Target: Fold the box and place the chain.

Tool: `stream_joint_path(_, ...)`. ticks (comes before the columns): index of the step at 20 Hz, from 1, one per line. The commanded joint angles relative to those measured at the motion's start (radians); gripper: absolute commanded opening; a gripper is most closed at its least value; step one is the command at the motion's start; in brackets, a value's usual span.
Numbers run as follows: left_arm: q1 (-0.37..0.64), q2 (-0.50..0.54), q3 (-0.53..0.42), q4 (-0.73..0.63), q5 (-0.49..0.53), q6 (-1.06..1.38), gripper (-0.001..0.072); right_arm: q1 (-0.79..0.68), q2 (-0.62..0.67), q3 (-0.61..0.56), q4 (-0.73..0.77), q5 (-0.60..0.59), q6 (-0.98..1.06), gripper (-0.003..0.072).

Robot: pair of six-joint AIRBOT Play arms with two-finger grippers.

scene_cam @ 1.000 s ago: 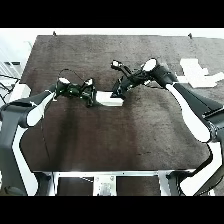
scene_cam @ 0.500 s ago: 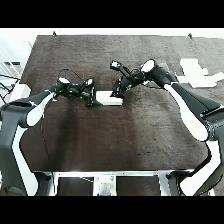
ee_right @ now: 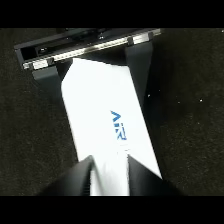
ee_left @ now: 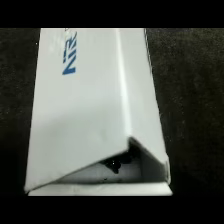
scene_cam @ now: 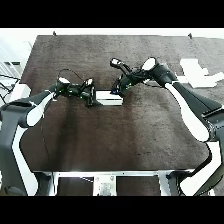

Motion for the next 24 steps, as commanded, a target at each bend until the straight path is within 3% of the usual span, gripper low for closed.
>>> stream_joint_path(1,0.000,0.000,0.001,0.001,-0.003,0.002,0.0300,0.001,-0.006,-0.001,-0.002,-0.016,0.002,0.0158)
stream_joint_path(14,-0.001,0.000,0.001,0.001,-0.003,0.002,0.0301,0.026,-0.006,-0.058,-0.001,-0.023,0.010,0.0125)
stream_joint_path(21,0.000,0.000,0.001,0.001,-0.003,0.002,0.0300,0.029,-0.006,-0.122,0.004,-0.023,0.010,0.0158)
stream_joint_path(24,-0.001,0.000,0.001,0.001,-0.003,0.002,0.0301,0.008,-0.004,-0.117,0.122,-0.023,-0.041,0.0159)
